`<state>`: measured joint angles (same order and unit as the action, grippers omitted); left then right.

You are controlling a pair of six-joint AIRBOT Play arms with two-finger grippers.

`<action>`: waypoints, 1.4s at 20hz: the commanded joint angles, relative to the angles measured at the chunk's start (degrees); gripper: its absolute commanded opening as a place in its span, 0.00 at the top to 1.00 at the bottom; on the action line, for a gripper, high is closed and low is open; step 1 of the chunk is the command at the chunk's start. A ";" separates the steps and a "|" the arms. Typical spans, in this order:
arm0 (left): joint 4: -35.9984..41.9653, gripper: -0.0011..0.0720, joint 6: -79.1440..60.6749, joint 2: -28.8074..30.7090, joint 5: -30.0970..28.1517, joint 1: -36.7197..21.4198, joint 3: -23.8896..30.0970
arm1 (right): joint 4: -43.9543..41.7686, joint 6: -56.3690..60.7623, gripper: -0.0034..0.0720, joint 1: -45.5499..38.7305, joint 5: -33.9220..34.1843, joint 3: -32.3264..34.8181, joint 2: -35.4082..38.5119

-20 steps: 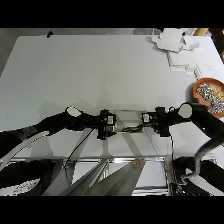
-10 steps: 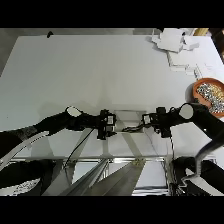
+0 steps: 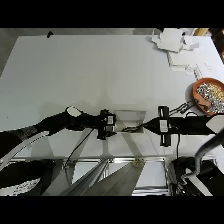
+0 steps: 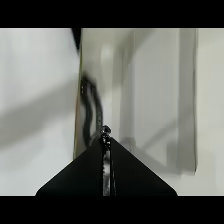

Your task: Fold the box and place the chain.

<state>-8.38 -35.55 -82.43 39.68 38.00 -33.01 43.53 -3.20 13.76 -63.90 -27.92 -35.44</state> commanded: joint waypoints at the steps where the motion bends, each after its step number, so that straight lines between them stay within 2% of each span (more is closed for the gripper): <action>1: -0.02 0.61 0.00 0.02 -0.02 -0.04 -0.02 | -19.41 -5.14 0.93 1.03 3.52 -0.02 0.55; 4: -0.02 0.61 0.00 0.02 -0.02 -0.04 -0.04 | -20.37 -6.36 0.93 7.48 11.91 -0.02 -2.97; 7: -0.02 0.61 0.00 0.02 -0.02 -0.04 -0.04 | -16.72 -6.29 0.93 14.38 19.69 -0.02 -9.42; 11: -0.02 0.61 0.00 0.02 0.00 -0.04 -0.04 | -10.21 -4.50 0.92 17.22 23.37 -0.02 -16.81; 13: -0.02 0.61 0.00 0.02 -0.02 -0.04 -0.04 | -6.19 -1.31 0.68 17.18 24.46 -0.04 -16.96; 14: -0.02 0.61 0.00 0.02 0.00 -0.04 -0.04 | -4.00 -0.46 0.62 17.18 24.26 -0.04 -16.24; 16: -0.02 0.61 -0.02 0.02 0.00 -0.04 -0.04 | 2.97 2.43 0.62 17.18 23.78 -0.04 -12.74; 20: -0.02 0.61 -0.02 0.02 -0.02 -0.04 -0.04 | 28.37 18.99 0.62 16.70 17.22 -0.04 -1.86; 21: -0.02 0.61 -0.02 0.02 0.00 -0.04 -0.04 | 31.50 22.16 0.62 15.21 14.58 -0.04 0.00; 23: -0.02 0.61 -0.02 0.02 -0.02 -0.04 -0.04 | 32.37 23.58 0.62 9.92 9.57 -0.02 1.51; 25: -0.02 0.61 0.00 0.02 -0.02 -0.04 -0.04 | 31.52 22.40 0.62 4.33 8.66 0.61 0.68; 28: -0.02 0.61 -0.02 0.02 -0.02 -0.04 -0.02 | 27.32 11.98 0.63 -0.74 8.63 1.92 -2.80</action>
<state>-8.40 -35.55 -82.43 39.68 38.00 -33.01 71.59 14.61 17.96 -53.23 -26.87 -36.69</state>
